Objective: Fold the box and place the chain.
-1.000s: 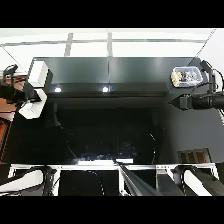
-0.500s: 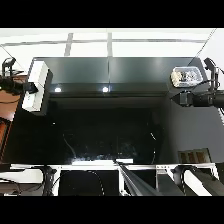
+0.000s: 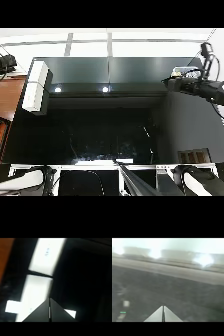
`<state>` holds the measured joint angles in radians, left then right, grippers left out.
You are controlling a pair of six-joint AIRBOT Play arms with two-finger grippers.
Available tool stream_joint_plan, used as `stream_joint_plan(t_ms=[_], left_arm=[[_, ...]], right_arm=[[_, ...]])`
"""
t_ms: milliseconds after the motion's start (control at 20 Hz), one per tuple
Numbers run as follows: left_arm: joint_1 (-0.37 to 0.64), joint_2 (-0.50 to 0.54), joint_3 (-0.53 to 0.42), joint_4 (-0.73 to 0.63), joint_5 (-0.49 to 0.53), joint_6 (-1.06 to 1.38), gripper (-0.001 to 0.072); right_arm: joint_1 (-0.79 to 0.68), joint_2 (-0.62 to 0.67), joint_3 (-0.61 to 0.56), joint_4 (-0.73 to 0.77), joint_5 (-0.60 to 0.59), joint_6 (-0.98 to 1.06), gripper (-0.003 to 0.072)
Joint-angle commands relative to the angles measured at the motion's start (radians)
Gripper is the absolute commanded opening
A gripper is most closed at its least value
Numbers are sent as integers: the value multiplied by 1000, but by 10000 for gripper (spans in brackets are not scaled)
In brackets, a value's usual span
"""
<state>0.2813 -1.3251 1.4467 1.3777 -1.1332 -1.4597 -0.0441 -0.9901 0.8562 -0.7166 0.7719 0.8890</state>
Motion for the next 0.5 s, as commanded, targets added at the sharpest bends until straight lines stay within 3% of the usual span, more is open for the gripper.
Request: stream_joint_plan(t_ms=[0,100,200,300,450], left_arm=[[-119,270,-350,-97,207,56,27],[-195,438,-633,-64,360,108,28],[-237,558,-805,-21,431,109,28],[-238,619,-864,-16,417,108,28],[-238,632,-869,1,415,105,29]], right_arm=[[56,-43,-11,-273,-97,56,18],[42,-68,-35,-340,-95,102,18],[32,-69,-51,-333,-51,104,18],[32,-69,-51,-329,-9,103,18],[32,-69,-51,-332,-6,102,18]])
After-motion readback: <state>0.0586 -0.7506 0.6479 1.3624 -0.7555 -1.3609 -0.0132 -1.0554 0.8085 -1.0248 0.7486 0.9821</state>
